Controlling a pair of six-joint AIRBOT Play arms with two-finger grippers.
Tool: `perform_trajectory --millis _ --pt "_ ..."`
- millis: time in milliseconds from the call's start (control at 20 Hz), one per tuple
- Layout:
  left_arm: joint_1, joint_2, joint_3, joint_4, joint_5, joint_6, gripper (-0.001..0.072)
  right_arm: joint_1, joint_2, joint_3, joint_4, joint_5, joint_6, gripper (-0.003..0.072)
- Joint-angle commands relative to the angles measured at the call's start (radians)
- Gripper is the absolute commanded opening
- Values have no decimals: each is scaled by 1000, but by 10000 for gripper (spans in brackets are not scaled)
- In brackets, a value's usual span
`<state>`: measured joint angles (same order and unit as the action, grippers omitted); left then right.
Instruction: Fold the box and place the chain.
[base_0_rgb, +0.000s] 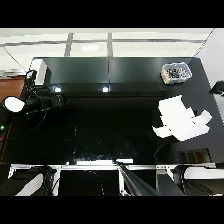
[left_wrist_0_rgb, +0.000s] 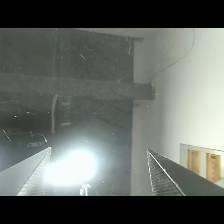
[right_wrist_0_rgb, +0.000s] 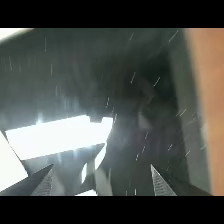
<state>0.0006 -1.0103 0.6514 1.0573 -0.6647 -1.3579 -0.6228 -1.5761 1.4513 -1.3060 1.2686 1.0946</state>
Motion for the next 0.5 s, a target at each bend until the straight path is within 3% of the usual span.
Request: perform_trajectory --millis 0,150,350,400,450 --pt "0 -2 0 -20 -1 0 703 -22 -88 24 -6 153 -134 701" --pt "0 -2 0 -22 2 0 702 -21 -68 -16 1 212 -132 701" --pt "0 -2 0 -23 -6 0 702 -19 23 -156 -34 197 -193 700" --pt "0 -2 0 -23 -10 0 703 -19 40 -182 -47 181 -202 590" --pt "0 -2 0 -23 -18 0 703 -18 52 -201 -72 167 -201 563"
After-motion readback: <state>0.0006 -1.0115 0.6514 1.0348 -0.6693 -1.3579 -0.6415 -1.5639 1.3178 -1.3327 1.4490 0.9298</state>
